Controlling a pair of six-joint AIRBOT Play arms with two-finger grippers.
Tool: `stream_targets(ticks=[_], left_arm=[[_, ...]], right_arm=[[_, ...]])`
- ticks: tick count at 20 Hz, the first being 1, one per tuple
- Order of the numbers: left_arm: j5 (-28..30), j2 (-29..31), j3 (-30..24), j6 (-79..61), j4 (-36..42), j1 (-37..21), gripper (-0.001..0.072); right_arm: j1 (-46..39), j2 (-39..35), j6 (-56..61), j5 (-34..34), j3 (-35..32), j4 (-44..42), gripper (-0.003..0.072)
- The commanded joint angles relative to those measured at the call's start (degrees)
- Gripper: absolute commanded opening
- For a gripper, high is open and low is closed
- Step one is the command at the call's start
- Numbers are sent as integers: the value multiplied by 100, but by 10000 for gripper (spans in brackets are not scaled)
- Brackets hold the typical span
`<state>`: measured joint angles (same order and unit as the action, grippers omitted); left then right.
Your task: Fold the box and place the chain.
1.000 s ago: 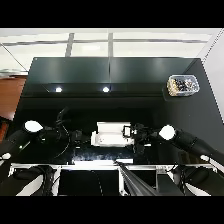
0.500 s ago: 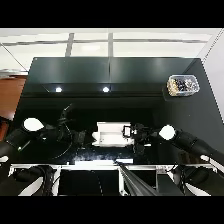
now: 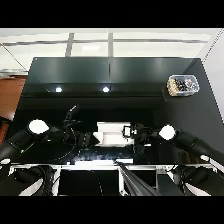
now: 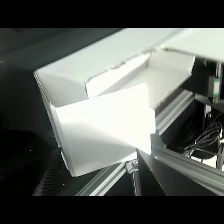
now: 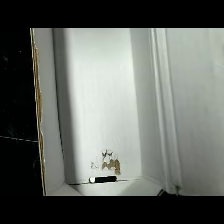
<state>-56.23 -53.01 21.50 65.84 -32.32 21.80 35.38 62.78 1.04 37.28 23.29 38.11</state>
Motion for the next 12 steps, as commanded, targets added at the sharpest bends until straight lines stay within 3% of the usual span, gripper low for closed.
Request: stream_targets(ticks=[1,12], left_arm=[[76,4,9,66,2,33,507],[466,39,295,459,-264,247,487]], right_arm=[[2,0,2,0,2,-2,358],[2,0,2,0,2,-2,359]])
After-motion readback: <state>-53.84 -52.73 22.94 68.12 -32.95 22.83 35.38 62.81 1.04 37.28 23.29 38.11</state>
